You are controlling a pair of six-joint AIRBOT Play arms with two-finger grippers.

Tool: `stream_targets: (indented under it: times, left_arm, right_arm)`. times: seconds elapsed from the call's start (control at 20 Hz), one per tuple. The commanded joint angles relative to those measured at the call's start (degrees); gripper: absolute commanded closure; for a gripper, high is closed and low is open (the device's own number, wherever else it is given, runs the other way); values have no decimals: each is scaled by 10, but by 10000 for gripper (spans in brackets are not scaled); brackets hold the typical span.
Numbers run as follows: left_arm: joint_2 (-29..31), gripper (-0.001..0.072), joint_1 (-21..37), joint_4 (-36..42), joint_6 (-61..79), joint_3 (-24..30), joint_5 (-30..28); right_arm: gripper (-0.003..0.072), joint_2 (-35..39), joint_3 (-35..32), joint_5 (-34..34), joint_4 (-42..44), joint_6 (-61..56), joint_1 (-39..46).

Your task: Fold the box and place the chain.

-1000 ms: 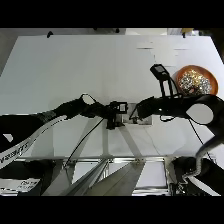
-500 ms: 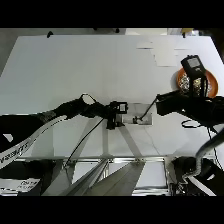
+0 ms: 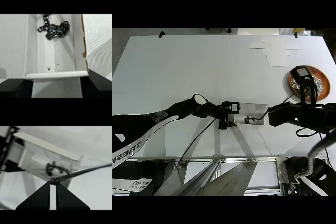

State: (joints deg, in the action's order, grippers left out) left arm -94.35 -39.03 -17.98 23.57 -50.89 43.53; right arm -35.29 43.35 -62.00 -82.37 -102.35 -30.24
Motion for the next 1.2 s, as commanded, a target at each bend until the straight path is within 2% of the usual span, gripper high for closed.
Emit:
stream_targets:
  times: [0.0,0.25,0.6,0.7,0.75,0.8,0.95,1.15]
  left_arm:
    - [0,503,0,0,0,0,0]
    - [0,503,0,0,0,0,0]
    - [0,503,0,0,0,0,0]
    - [0,503,0,0,0,0,0]
    - [0,503,0,0,0,0,0]
    - [0,503,0,0,0,0,0]
    - [0,503,0,0,0,0,0]
    - [0,503,0,0,0,0,0]
  right_arm:
    - [665,-36,-16,61,92,39,-1]
    - [665,-116,-52,107,136,75,-1]
    - [659,-165,-71,121,143,103,0]
    - [510,-165,-71,121,143,115,0]
    - [474,-165,-71,121,144,124,0]
    - [474,-164,-70,121,148,131,0]
    - [479,-151,-41,103,145,149,0]
    - [510,-145,60,83,77,151,23]
